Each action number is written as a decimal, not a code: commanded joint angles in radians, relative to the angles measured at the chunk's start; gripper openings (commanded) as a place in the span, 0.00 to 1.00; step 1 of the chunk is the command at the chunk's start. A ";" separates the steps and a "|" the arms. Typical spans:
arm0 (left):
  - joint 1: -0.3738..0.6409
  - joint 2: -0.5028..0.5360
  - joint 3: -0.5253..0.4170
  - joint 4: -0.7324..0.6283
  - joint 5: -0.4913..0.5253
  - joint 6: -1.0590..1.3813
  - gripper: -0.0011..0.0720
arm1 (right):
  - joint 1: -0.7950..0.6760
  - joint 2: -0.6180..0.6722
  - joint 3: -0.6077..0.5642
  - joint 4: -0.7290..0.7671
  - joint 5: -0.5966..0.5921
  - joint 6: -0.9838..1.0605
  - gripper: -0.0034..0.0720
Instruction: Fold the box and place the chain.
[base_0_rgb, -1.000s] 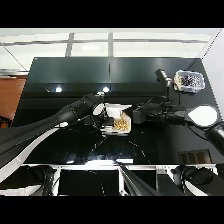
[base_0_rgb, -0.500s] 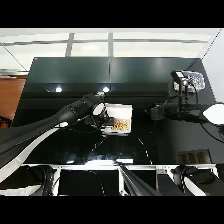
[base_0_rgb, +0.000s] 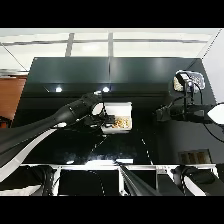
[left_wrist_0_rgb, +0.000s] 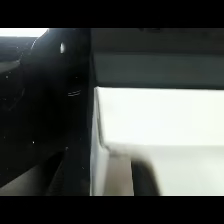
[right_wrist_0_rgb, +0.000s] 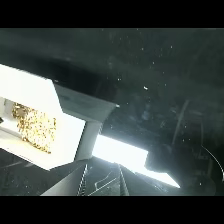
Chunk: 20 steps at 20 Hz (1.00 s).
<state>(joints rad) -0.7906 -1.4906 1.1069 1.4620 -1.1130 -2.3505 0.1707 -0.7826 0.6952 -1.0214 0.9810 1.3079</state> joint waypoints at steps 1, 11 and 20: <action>0.001 0.084 0.000 0.038 -0.033 0.163 0.64 | -0.002 0.001 0.000 -0.007 0.003 0.005 0.37; 0.497 0.507 -0.458 -0.437 0.135 1.038 0.63 | -0.002 0.001 0.000 -0.008 0.005 0.068 0.37; 0.583 0.277 -0.547 -0.844 -0.019 2.252 1.00 | -0.002 -0.001 0.000 -0.008 -0.009 0.088 0.37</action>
<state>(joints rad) -0.1951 -1.1637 0.5747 0.6983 -1.1633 -0.5308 0.1692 -0.7826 0.6952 -1.0294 0.9791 1.3888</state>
